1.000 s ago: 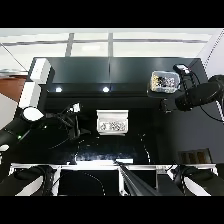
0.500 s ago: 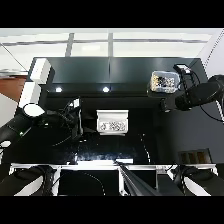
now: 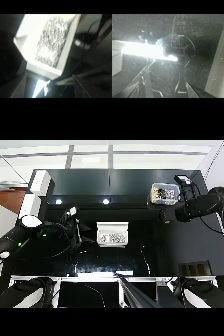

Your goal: Fold the box and place the chain.

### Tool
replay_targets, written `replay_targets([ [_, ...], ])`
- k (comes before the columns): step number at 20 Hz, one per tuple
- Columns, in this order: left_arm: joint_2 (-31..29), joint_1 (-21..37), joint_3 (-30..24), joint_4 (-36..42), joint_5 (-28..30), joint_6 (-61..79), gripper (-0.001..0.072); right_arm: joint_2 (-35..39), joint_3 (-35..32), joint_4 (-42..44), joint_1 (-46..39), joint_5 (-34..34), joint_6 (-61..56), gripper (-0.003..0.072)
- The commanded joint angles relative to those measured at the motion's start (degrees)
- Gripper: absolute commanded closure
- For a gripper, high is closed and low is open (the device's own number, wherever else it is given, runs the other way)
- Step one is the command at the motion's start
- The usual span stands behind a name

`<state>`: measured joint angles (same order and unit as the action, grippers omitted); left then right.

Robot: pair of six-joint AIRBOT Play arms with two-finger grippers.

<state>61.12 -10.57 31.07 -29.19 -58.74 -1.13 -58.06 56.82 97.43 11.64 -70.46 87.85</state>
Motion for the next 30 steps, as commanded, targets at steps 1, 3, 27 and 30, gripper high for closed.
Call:
replay_targets([
  [1, -0.13, 0.24, 0.07, 4.74, -1.64, -2.54, 0.0008, 0.0, 0.0, 0.0, 0.02, -0.13, -0.02, -0.0021],
  [3, -0.72, 1.29, 1.31, 1.22, -4.28, -2.49, 0.0005, 0.0, 0.0, 0.0, 0.02, -0.98, -0.02, -0.0021],
  [27, 15.04, -1.31, 4.76, -1.6, -2.69, 23.87, 0.0008, 0.0, 0.0, 0.02, 0.02, -0.44, -2.4, -0.002],
  [30, 15.76, -1.31, 5.4, 1.16, -2.43, 23.61, 0.0008, 0.0, 0.0, 0.04, 0.02, -0.39, -2.4, -0.0021],
])
